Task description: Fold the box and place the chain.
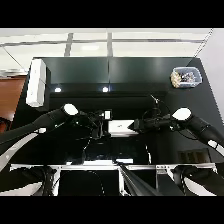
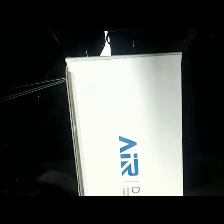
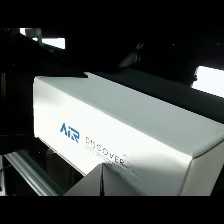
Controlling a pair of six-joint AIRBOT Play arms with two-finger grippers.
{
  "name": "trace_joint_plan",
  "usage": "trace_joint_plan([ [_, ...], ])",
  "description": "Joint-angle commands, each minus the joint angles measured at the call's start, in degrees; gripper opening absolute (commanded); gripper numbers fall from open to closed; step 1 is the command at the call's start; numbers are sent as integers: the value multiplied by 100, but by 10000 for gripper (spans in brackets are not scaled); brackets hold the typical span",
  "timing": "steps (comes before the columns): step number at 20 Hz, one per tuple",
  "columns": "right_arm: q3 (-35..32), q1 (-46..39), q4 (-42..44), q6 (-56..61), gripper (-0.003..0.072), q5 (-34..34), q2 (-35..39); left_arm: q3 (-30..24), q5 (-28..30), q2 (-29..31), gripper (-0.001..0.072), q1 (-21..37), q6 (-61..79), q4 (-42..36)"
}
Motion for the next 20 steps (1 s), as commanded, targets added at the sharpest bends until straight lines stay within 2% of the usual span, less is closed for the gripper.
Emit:
trace_joint_plan([
  [1,396,-184,-35,11,14,979,68,2,2,2,350,2,-2,-9],
  [2,636,-365,-72,55,13,1556,153,4,-4,11,353,13,-9,-9],
  [3,861,-608,-96,63,13,2065,330,2,26,39,413,15,-74,0],
  [4,997,-857,-199,101,13,2323,577,4,136,74,676,11,-184,4],
  [5,1093,-1169,-424,168,13,2461,898,24,225,133,714,17,-446,83],
  [8,1123,-2212,-1598,472,13,2785,1845,188,-160,422,714,52,-1285,835],
  [11,1121,-3117,-2715,603,14,2962,2448,291,-1021,815,714,42,-1685,953],
  [13,1040,-3254,-2546,750,14,2605,2533,424,-1145,940,714,-83,-1947,841],
  [15,881,-3193,-2181,743,14,2232,2529,745,-960,868,714,-313,-2409,831],
  [20,693,-3156,-2177,739,14,1912,2524,1738,-577,107,713,-824,-3300,844],
])
